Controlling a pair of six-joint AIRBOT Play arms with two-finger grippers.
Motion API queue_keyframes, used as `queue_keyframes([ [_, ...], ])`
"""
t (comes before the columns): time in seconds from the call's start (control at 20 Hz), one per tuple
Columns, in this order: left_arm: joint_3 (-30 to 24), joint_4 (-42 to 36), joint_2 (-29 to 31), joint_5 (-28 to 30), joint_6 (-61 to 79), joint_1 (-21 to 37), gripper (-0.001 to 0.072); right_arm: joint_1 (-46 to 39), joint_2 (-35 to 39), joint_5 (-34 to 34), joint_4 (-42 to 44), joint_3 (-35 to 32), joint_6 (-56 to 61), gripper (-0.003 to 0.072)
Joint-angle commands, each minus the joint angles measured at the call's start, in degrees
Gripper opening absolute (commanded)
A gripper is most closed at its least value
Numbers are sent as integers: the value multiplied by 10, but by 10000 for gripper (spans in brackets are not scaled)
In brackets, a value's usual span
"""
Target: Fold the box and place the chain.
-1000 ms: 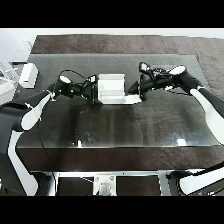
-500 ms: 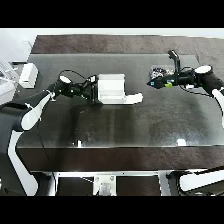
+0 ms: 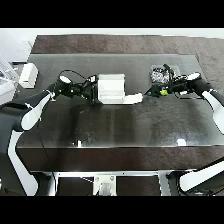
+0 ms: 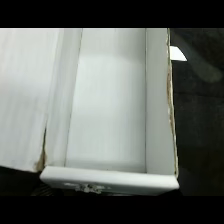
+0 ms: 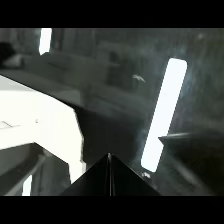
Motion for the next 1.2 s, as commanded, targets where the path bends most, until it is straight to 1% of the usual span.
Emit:
queue_keyframes([
  [0.0,0,0,0,0,0,0,519,28,-24,-5,-12,0,17,2],
  [0.1,0,0,0,0,0,0,519,50,-28,6,-8,0,12,3],
  [0.2,0,0,0,0,0,0,519,79,-28,36,-8,3,-37,3],
  [0.35,0,0,0,0,0,0,519,116,-28,36,15,12,-59,3],
  [0.5,0,0,0,0,0,0,519,126,-24,36,13,41,-16,3],
  [0.7,0,0,0,0,0,0,519,125,-13,36,-37,77,27,4],
  [0.9,0,0,0,0,0,0,519,125,-12,50,-34,87,32,9],
  [0.95,0,0,0,0,0,0,519,125,-12,54,-29,87,32,90],
  [1.0,0,0,0,0,0,0,519,125,-12,54,-22,87,32,205],
  [1.05,0,0,0,0,0,0,519,125,-12,53,-13,87,31,222],
  [1.15,0,0,0,0,0,0,519,125,-12,53,-5,87,31,223],
])
